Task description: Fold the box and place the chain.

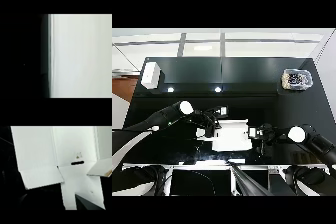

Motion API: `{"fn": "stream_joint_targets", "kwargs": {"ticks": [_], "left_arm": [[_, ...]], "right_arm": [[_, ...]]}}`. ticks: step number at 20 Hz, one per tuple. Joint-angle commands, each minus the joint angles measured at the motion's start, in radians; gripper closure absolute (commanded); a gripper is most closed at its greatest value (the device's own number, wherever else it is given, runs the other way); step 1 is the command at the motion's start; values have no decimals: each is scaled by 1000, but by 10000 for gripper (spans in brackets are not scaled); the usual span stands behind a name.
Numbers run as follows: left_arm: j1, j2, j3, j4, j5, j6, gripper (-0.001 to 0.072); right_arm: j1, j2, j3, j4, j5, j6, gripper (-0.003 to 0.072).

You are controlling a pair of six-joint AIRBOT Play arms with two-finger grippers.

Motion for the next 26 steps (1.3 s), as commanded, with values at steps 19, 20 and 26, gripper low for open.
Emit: {"fn": "stream_joint_targets", "kwargs": {"ticks": [19, 20, 26], "left_arm": [[0, -1, -1, 0, -7, -2, 675], [0, -1, -1, 0, -6, -2, 676], [0, -1, -1, 4, 4, -2, 678]], "right_arm": [[165, 6, 46, -3, -262, 185, -17], [156, 26, 56, -43, -263, 201, -16], [89, 29, 64, 66, -267, 122, -18]]}}
